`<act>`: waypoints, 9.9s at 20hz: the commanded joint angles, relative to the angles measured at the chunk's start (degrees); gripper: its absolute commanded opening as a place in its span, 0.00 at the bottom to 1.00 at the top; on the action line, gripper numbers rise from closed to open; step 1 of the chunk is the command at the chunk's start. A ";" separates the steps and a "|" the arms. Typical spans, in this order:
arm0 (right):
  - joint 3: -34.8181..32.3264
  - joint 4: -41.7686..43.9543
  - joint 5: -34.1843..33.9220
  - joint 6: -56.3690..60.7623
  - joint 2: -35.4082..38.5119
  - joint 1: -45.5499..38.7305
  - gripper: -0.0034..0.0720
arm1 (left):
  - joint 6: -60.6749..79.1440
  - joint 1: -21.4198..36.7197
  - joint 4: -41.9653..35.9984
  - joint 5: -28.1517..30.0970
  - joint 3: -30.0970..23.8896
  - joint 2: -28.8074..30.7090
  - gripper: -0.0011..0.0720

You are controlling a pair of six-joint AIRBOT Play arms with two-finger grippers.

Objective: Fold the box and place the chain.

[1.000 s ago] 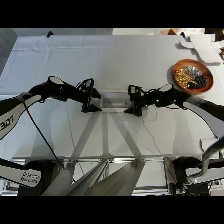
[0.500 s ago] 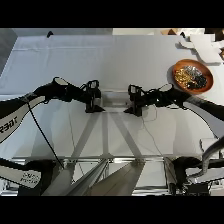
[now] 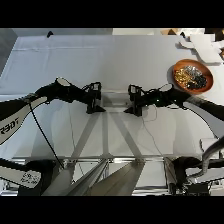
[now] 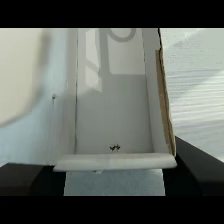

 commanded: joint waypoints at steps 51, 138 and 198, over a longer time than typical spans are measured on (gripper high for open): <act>0.00 -24.85 14.05 27.30 21.68 -3.23 0.06 | -0.04 -0.15 0.39 0.26 0.02 0.07 0.69; -5.03 -19.04 -1.25 50.47 26.08 -14.36 0.05 | -0.04 -0.15 0.37 0.26 0.02 0.09 0.69; -12.96 9.70 -1.42 63.28 17.05 -7.58 0.47 | -0.04 -0.15 0.39 0.26 0.02 0.09 0.69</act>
